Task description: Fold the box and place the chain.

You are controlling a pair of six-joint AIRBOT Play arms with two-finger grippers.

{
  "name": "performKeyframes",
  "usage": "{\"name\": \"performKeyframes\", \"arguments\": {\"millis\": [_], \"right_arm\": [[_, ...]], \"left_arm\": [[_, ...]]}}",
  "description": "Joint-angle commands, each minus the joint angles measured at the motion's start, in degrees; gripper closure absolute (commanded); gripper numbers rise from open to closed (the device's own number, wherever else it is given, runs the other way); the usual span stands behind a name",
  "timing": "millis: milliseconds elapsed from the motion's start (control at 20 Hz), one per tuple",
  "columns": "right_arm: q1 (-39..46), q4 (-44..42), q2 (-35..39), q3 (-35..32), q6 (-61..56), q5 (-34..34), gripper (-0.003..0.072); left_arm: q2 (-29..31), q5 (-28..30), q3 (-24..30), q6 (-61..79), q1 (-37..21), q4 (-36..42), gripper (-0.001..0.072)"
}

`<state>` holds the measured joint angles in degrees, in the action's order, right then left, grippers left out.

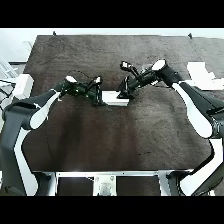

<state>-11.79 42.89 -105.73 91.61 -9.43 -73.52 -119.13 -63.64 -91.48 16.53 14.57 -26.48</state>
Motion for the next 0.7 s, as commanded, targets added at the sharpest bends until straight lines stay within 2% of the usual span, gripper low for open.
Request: {"name": "performKeyframes", "arguments": {"millis": [0, 200, 350, 500, 650], "right_arm": [[0.1, 0.0, 0.1, -1.4, 2.7, 1.0, 0.0242], [0.9, -2.2, 2.8, -4.2, 6.3, 1.3, 0.0278], [1.4, -5.1, 6.0, -7.8, 8.7, 4.5, 0.0281], [1.4, -11.6, 7.3, -11.6, 14.6, 5.7, 0.0313], [0.8, -11.7, 7.2, -15.3, 16.1, 13.3, 0.0286]], "left_arm": [[0.0, 0.0, 0.0, 0.0, 0.0, 0.0, 0.0255], [0.0, 0.0, 0.0, 0.0, 0.0, 0.0, 0.0255], [0.0, 0.0, 0.0, 0.0, 0.0, 0.0, 0.0255], [0.0, 0.0, 0.0, 0.0, 0.0, 0.0, 0.0255], [0.0, 0.0, 0.0, 0.0, 0.0, 0.0, 0.0255]]}}
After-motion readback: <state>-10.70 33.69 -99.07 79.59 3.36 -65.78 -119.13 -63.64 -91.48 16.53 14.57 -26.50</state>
